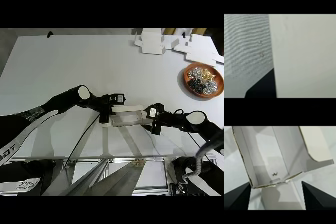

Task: Fold the box and place the chain.

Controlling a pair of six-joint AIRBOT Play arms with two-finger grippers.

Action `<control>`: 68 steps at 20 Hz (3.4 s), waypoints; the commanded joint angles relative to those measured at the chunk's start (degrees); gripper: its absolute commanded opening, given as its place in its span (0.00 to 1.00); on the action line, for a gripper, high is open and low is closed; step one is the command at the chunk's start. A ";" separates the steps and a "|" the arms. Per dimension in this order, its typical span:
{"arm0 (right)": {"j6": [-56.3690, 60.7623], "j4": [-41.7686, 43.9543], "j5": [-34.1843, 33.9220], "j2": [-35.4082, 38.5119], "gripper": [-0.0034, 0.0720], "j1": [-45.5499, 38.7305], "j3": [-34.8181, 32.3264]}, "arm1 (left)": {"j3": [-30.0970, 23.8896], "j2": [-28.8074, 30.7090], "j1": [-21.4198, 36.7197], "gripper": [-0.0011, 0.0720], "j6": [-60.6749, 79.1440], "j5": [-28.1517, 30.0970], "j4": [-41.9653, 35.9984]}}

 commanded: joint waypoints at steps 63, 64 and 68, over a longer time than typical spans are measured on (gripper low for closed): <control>-7.02 6.32 8.79 -19.54 0.55 -0.04 5.99 | 0.02 -0.02 -0.04 0.03 0.02 0.00 0.02; -7.02 6.32 8.79 -19.54 0.55 -0.04 5.99 | 0.02 -0.02 -0.04 0.03 0.00 0.00 0.02; -7.02 6.38 9.14 -19.43 0.59 -0.04 5.99 | 0.02 -0.02 -0.04 0.03 0.02 0.00 0.02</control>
